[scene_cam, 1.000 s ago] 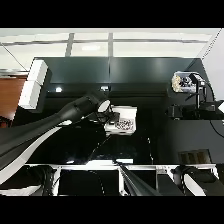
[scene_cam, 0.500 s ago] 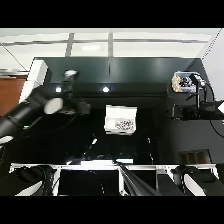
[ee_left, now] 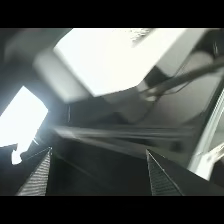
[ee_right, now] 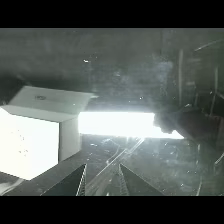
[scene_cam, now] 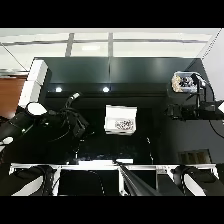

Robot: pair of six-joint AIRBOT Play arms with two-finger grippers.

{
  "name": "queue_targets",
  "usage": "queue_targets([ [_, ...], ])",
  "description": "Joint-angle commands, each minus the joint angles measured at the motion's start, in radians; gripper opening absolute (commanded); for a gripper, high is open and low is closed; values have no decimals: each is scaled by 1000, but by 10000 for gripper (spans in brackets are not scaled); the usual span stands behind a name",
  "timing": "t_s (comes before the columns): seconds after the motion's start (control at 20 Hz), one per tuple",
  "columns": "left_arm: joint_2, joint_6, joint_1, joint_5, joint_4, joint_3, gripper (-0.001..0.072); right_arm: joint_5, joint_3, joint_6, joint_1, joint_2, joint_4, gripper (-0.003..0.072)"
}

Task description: Fold the box and place the chain.

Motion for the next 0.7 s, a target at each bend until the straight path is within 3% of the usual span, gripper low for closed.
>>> queue_targets([
  [0.0,-51,612,-16,45,-108,-2,711,26,0,35,0,1,24,253],
  [0.1,-88,677,-51,126,-6,31,711,29,0,43,0,1,37,253],
  [0.2,-161,746,-86,126,60,92,711,30,0,61,0,1,40,253],
  [0.4,-293,768,-117,111,-118,145,711,42,0,61,0,1,57,253],
  [0.65,-302,774,-133,125,-126,159,711,45,0,61,0,1,58,253],
])
